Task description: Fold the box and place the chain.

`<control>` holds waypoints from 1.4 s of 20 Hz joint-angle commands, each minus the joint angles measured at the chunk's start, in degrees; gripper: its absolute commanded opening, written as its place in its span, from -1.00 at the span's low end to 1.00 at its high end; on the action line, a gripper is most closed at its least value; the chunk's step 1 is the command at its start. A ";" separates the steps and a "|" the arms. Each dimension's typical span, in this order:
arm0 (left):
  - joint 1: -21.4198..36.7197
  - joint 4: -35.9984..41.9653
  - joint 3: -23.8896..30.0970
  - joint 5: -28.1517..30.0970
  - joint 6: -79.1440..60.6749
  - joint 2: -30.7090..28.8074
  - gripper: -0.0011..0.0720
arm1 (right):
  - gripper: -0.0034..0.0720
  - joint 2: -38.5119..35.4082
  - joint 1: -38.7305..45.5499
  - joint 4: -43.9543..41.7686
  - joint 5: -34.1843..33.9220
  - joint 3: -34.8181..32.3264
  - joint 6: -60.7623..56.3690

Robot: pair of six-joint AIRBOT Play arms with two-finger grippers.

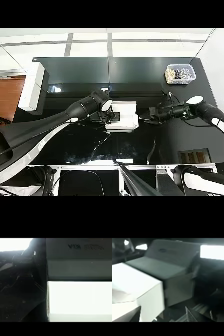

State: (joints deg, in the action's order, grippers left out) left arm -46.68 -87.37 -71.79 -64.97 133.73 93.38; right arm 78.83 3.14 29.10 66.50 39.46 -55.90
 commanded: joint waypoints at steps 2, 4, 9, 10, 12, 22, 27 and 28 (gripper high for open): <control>0.02 -0.02 0.02 0.04 0.00 0.04 -0.89 | 0.70 0.33 -1.62 -1.01 6.71 4.22 0.15; 0.02 0.00 0.02 0.04 0.00 0.04 -0.89 | 0.70 0.33 -4.07 -1.03 6.14 4.22 -0.85; 0.02 0.00 0.02 0.00 0.00 0.04 -0.89 | 0.21 0.31 -11.76 7.04 0.13 7.98 -8.20; 0.02 -0.02 0.02 0.00 0.00 0.04 -0.89 | 0.21 0.31 -13.22 9.60 -0.37 9.16 -11.04; 0.02 -0.02 0.02 0.04 0.00 0.04 -0.89 | 0.11 0.31 -16.41 13.38 -1.03 11.06 -15.87; 0.02 -0.02 0.02 0.24 0.00 0.04 -0.89 | -0.11 0.35 -29.33 37.38 -4.26 16.26 -40.39; 0.02 -0.04 0.02 0.24 0.00 0.04 -0.89 | -0.11 0.79 -34.51 47.76 -5.42 18.38 -51.54; 0.02 -0.04 0.02 0.26 0.00 0.04 -0.89 | -0.11 0.92 -35.34 49.68 -5.01 18.86 -53.57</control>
State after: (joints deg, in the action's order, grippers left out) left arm -46.68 -87.26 -71.79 -64.64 133.82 93.38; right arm 79.44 -29.47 71.16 61.49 56.97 -101.60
